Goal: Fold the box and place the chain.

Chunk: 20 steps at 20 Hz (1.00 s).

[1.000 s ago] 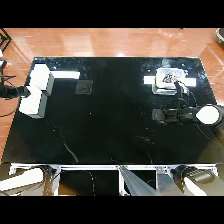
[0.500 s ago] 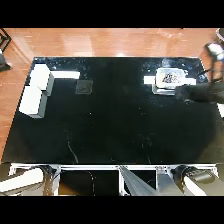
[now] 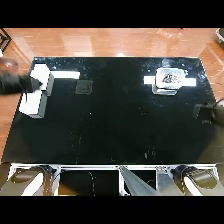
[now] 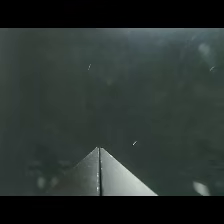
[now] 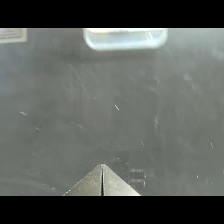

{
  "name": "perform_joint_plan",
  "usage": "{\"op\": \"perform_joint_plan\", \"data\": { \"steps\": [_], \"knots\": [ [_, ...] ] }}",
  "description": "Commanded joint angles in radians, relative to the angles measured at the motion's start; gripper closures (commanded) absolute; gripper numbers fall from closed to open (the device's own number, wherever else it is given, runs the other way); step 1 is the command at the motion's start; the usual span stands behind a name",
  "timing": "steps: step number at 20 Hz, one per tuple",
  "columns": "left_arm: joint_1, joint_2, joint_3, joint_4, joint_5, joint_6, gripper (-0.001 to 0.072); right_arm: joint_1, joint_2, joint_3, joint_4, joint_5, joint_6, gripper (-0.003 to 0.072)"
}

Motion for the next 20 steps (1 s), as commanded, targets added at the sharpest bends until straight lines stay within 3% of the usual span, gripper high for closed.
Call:
{"op": "perform_joint_plan", "data": {
  "steps": [1,4,6,8,20],
  "knots": [
    [-0.064,0.311,-0.347,0.120,0.196,-0.104,0.0687,0.009,0.093,-0.138,-0.073,-0.070,0.064,0.0665],
    [-0.005,0.421,-0.444,0.169,0.184,-0.103,0.0687,0.009,0.093,-0.140,-0.118,-0.146,0.064,0.0664],
    [0.040,0.420,-0.447,0.166,0.179,-0.099,0.0686,0.009,0.110,-0.164,-0.139,-0.246,0.047,0.0665],
    [0.066,0.421,-0.447,0.160,0.179,-0.099,0.0685,0.009,0.110,-0.170,-0.156,-0.275,0.050,0.0664],
    [0.067,0.419,-0.447,0.144,0.122,-0.099,0.0685,0.009,0.109,-0.171,-0.141,-0.238,0.045,0.0665]
  ]
}}
